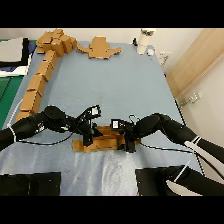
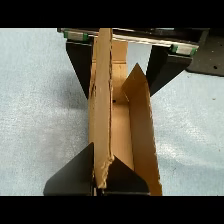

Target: Fold the box.

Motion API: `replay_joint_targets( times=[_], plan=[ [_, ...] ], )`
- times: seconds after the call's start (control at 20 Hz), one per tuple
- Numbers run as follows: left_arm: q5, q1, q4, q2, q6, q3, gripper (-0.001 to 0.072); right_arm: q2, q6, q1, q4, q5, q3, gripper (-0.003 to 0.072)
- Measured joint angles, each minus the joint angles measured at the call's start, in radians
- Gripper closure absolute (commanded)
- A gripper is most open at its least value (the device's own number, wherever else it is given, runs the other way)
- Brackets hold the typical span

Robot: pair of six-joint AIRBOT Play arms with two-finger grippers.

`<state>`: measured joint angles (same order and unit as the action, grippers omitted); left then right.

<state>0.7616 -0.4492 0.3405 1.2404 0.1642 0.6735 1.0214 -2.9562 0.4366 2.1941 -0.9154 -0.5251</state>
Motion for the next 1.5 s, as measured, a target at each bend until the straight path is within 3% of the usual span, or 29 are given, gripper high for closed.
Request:
replay_joint_targets(
  times=[0.4,0.5,1.2,1.25,1.35,1.45,1.5],
  plan=[
    [0.0,0.0,0.0,0.0,0.0,0.0,0.0697,0.032,0.0,0.0,0.002,0.034,0.0,-0.0015],
    [0.0,0.0,0.0,0.0,0.0,0.0,0.0696,0.042,0.0,0.008,0.002,0.037,0.0,0.0047],
    [0.0,0.0,0.0,0.0,0.0,0.0,0.0697,0.073,-0.003,0.026,-0.011,0.035,0.0,0.0051],
    [0.0,0.0,0.0,0.0,0.0,0.0,0.0697,0.074,-0.003,0.026,-0.013,0.034,0.0,0.0104],
    [0.0,0.0,0.0,0.0,0.0,0.0,0.0696,0.076,-0.003,0.026,-0.015,0.035,0.0,0.0122],
    [0.0,0.0,0.0,0.0,0.0,0.0,0.0697,0.076,-0.003,0.026,-0.02,0.035,0.0,0.0246],
    [0.0,0.0,0.0,0.0,0.0,0.0,0.0697,0.076,-0.003,0.026,-0.023,0.033,0.0,0.0245]
  ],
)
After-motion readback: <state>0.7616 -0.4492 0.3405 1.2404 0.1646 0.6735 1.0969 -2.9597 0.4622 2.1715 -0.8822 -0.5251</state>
